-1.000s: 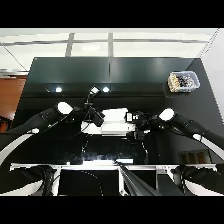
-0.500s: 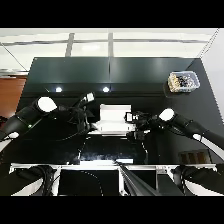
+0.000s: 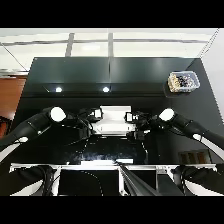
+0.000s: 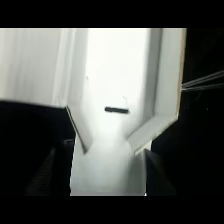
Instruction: Fold the box and place the chain.
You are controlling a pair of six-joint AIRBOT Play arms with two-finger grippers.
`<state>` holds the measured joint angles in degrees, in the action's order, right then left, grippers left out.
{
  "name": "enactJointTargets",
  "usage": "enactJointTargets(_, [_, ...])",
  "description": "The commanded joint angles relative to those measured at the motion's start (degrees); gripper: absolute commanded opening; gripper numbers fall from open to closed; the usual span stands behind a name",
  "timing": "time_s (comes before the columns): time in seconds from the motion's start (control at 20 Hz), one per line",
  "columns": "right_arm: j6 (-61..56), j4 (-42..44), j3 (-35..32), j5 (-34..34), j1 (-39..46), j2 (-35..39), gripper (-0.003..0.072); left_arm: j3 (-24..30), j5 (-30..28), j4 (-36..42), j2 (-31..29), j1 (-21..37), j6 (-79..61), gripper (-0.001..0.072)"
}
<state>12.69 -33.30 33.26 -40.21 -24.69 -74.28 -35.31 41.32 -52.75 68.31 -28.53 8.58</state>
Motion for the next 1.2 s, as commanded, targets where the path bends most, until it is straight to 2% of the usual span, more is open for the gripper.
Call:
enactJointTargets(0.0, [0.0, 0.0, 0.0, 0.0, 0.0, 0.0, 0.0498, 0.3, -2.0, 1.6, 1.3, -2.2, -0.9, 0.0427])
enactJointTargets(0.05, [0.0, 0.0, 0.0, 0.0, 0.0, 0.0, 0.0498, 0.3, -2.0, 1.6, 1.3, -2.1, -0.3, 0.0297])
enactJointTargets(0.1, [0.0, 0.0, 0.0, 0.0, 0.0, 0.0, 0.0498, 0.1, -1.9, 1.7, 1.3, -2.0, 1.3, 0.0216])
enactJointTargets(0.35, [0.0, 0.0, 0.0, 0.0, 0.0, 0.0, 0.0498, -0.1, 1.8, 6.2, 1.5, -2.1, 3.6, 0.0212])
enactJointTargets(0.65, [0.0, 0.0, 0.0, 0.0, 0.0, 0.0, 0.0498, -0.1, -1.2, 22.1, 5.2, -2.1, -2.9, 0.0202])
enactJointTargets(0.8, [0.0, 0.0, 0.0, 0.0, 0.0, 0.0, 0.0498, -0.1, -0.2, 22.0, 6.6, -2.7, -2.9, 0.0166])
enactJointTargets(0.85, [0.0, 0.0, 0.0, 0.0, 0.0, 0.0, 0.0498, -0.1, -0.2, 21.5, 6.7, -3.0, -2.9, 0.0225])
enactJointTargets(0.95, [0.0, 0.0, 0.0, 0.0, 0.0, 0.0, 0.0498, -0.1, -0.3, 21.1, 6.6, -2.8, -2.9, 0.0254])
enactJointTargets(1.05, [0.0, 0.0, 0.0, 0.0, 0.0, 0.0, 0.0498, -0.1, -0.2, 19.9, 6.5, -2.8, -2.1, 0.0181])
enactJointTargets(1.1, [0.0, 0.0, 0.0, 0.0, 0.0, 0.0, 0.0498, -0.2, -0.2, 20.0, 6.5, -2.8, -1.8, 0.0238])
enactJointTargets(1.15, [0.0, 0.0, 0.0, 0.0, 0.0, 0.0, 0.0498, -0.3, 0.0, 19.9, 6.5, -2.8, -1.8, 0.0327])
